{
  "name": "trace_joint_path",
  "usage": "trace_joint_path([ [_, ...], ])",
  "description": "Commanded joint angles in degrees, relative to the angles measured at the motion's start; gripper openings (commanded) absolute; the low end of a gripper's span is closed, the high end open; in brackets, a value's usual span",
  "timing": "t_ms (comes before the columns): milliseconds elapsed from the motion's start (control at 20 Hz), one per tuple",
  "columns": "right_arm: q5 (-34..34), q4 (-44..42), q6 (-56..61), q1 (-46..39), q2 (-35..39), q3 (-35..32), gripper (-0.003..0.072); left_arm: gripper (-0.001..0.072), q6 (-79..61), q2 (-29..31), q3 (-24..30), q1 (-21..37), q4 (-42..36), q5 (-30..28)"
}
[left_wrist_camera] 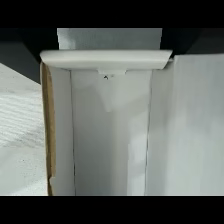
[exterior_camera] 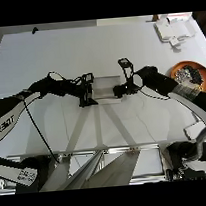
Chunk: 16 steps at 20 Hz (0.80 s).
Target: Fold the box and place the chain.
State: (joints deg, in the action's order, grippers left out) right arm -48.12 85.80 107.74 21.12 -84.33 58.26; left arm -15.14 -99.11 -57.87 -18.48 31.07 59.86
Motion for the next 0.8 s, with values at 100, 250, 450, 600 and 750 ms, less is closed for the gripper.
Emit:
trace_joint_path([
  [100,-3.82,5.62,6.47,1.95,-1.57,5.20,0.0494,0.0319,-0.04,0.02,0.00,0.02,-0.02,-0.04],
  [250,-3.89,5.42,6.45,3.34,-2.64,5.44,0.0544,0.0319,-0.04,0.02,0.00,0.04,0.00,-0.04],
  [450,-5.51,5.49,6.47,4.04,-4.76,5.44,0.0544,0.0319,-0.04,0.02,0.00,0.04,0.00,-0.04],
  [600,-5.42,6.03,6.80,4.04,-5.27,5.44,0.0515,0.0319,-0.04,0.02,0.00,0.04,-0.02,-0.04],
  [750,-5.46,9.14,11.41,4.04,-5.60,5.44,0.0468,0.0319,-0.04,0.02,0.00,0.04,0.00,-0.04],
])
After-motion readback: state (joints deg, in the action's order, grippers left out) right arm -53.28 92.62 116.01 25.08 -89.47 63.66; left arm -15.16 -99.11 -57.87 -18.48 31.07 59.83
